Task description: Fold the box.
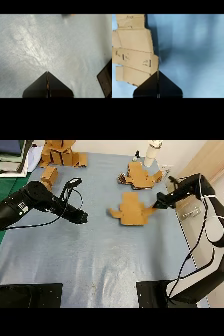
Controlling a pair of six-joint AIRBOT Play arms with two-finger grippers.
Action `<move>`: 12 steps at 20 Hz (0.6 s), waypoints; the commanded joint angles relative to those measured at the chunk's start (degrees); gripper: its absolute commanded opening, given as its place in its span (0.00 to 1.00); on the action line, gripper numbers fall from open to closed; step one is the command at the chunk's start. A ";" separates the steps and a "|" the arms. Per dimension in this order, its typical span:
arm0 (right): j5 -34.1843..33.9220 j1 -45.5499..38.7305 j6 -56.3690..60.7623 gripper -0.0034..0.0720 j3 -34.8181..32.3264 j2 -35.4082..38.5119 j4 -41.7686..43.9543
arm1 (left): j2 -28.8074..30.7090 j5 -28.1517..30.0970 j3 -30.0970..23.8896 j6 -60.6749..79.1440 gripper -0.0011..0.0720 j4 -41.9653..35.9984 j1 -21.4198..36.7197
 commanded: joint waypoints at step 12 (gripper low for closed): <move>18.18 19.15 5.40 0.29 -41.64 24.83 0.74 | 0.00 2.75 -0.02 0.09 0.03 -0.26 -0.02</move>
